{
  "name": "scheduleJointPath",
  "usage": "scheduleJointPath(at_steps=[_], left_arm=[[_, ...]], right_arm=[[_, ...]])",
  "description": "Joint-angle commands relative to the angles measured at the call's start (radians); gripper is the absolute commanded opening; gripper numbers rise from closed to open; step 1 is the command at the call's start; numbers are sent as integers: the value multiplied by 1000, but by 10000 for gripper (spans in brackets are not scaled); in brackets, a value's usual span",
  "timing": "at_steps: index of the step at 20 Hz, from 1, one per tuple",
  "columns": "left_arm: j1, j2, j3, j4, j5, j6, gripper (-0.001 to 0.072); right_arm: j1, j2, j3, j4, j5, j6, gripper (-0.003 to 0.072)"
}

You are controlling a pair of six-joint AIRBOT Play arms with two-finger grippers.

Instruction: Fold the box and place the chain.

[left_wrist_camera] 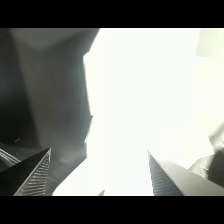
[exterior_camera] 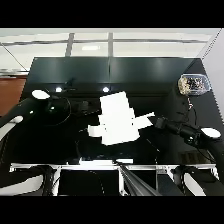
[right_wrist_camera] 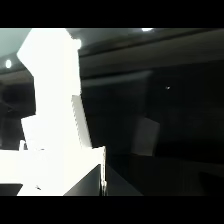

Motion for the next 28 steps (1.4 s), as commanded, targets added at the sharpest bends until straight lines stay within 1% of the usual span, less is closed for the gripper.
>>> scheduleJointPath(at_steps=[1, 3, 7, 8, 9, 11, 12, 13, 14, 15, 17, 18, 20, 21, 23, 24, 25, 26, 28], left_arm=[[-3, -163, 82, -61, -143, 64, 707], [-22, -225, 113, -97, -207, 119, 707], [-90, -342, 209, -69, -274, 139, 707], [-102, -368, 238, -68, -310, 156, 700], [-109, -389, 261, -68, -352, 186, 662], [-107, -418, 292, -67, -430, 248, 492], [-103, -431, 304, -67, -454, 256, 394], [-99, -444, 317, -63, -470, 265, 320], [-99, -455, 330, -44, -482, 271, 227], [-99, -462, 342, -18, -481, 272, 190], [-100, -465, 364, 28, -481, 304, 27], [-100, -464, 374, 33, -486, 319, 26], [-100, -461, 397, 34, -485, 320, 24], [-101, -451, 404, 37, -478, 320, 22], [-110, -398, 403, 63, -439, 336, 19], [-122, -352, 390, 94, -388, 354, 19], [-135, -300, 367, 110, -323, 388, 19], [-151, -236, 329, 103, -246, 455, 19], [-187, -104, 224, 58, -79, 622, 22]], right_arm=[[34, 6, -6, 8, -16, -2, 13], [34, 6, -6, 7, -18, -3, 14], [34, 6, -6, 3, -23, -3, 14], [34, 6, -6, 3, -23, -3, 14], [34, 6, -6, 3, -23, -2, 13], [34, 6, -6, 3, -23, -2, 13], [34, 6, -6, 3, -23, -3, 13], [34, 6, -6, 0, -23, -2, 14], [34, 6, -6, -11, -23, -2, 14], [34, 6, -6, -26, -22, -2, 14], [34, 6, -6, -67, -18, -2, 14], [34, 6, -6, -87, -18, -1, 33], [34, 6, 2, -118, -12, 0, 662], [32, 6, 22, -153, 8, 0, 700], [16, 6, 95, -265, 87, 0, 700], [7, 6, 140, -320, 127, 0, 699], [-3, 6, 186, -360, 156, 0, 699], [-10, 7, 225, -380, 161, -2, 699], [-14, 6, 285, -381, 133, -2, 698]])
